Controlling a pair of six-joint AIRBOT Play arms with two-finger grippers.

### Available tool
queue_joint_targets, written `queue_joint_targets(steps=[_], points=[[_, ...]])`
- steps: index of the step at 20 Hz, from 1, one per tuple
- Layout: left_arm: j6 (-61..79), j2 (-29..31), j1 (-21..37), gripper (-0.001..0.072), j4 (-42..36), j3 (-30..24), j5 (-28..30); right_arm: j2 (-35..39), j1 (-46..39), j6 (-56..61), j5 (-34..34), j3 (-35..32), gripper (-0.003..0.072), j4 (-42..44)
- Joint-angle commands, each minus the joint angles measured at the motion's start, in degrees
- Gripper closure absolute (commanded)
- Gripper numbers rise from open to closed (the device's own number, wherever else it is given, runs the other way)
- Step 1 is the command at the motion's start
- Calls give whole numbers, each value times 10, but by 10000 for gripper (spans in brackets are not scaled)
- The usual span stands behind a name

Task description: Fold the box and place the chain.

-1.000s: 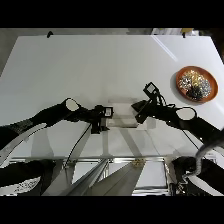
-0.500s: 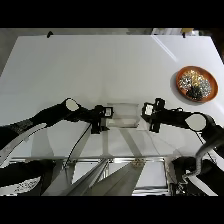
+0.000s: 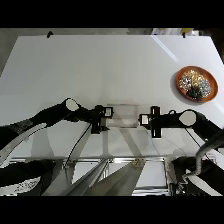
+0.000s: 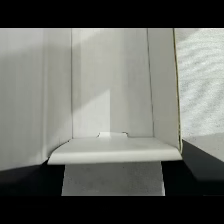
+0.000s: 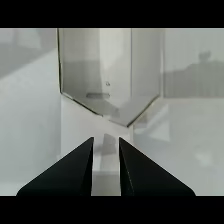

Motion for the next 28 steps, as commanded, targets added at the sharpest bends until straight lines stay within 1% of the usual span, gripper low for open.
queue_joint_targets(steps=[1, 6, 9, 10, 12, 17, 21, 26, 28], points=[[0, 0, 0, 573, 0, 0, 0, -25, 0, -62, 1, -1, 529, 65], [0, 0, 0, 573, 0, 0, 0, -30, 0, -61, -12, -1, 529, 69], [0, 0, 0, 573, 0, 0, 0, -30, 0, -62, -12, -1, 529, 110], [0, 0, 0, 573, 0, 0, 0, -30, 0, -62, -11, -1, 529, 110], [0, 0, 0, 573, 0, 0, 0, -30, 0, -59, -5, -1, 528, 102], [0, 0, 0, 573, 0, 0, 0, -25, 0, 9, 17, -1, 525, 4], [0, 0, 0, 573, 0, 0, 0, -1, 0, 10, 33, -1, 524, -1], [0, 0, 0, 573, 0, 0, 0, 3, -1, 21, 7, -1, 526, 0], [0, 0, 0, 573, 0, 0, 0, 0, -1, 21, -6, -1, 526, 18]])
